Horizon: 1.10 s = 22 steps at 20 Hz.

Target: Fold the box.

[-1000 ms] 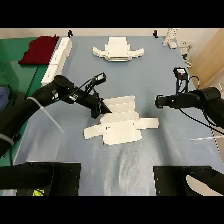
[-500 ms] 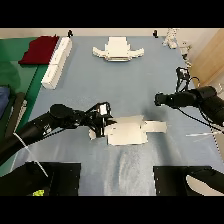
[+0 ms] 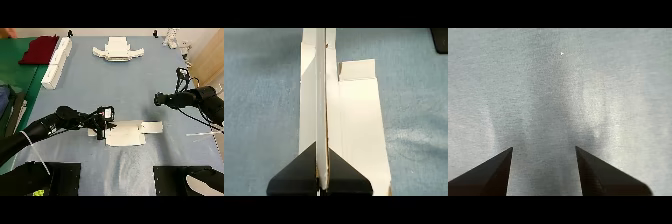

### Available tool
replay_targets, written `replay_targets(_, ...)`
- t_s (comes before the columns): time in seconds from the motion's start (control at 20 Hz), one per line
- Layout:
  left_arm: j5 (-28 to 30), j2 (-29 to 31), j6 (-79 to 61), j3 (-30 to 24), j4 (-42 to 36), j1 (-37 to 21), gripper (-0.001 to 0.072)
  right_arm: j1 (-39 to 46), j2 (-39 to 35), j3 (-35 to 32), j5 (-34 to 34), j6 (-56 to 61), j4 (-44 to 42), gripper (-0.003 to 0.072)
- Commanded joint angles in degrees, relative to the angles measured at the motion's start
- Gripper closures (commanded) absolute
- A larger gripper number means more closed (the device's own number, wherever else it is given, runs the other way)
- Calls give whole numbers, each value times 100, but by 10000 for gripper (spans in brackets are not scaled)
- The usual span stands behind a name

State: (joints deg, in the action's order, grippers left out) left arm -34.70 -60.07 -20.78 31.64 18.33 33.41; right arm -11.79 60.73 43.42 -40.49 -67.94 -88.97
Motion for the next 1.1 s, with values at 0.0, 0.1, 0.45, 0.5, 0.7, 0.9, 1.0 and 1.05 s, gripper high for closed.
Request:
replay_targets(0.0,-702,-98,1158,588,1327,-337,699,-2,2,7,2,4,-83,70)
replay_targets(0.1,-1360,-354,1185,990,1320,-678,699,-4,4,7,7,4,-105,70)
replay_targets(0.45,-1827,-1283,1161,1523,861,-839,698,-7,4,7,0,2,-109,70)
replay_targets(0.5,-1836,-1329,1163,1523,861,-839,698,-4,2,7,0,2,-109,70)
replay_targets(0.7,-1836,-1381,1163,1464,848,-839,698,-7,4,7,-2,4,-136,71)
replay_targets(0.9,-1880,-1451,1163,1340,855,-839,698,-7,2,7,-4,2,-205,72)
replay_targets(1.0,-1961,-1467,1163,1300,868,-839,698,-11,2,7,-28,2,-243,73)
replay_targets(1.05,-1989,-1467,1163,1294,876,-839,697,-11,2,7,-59,2,-258,72)
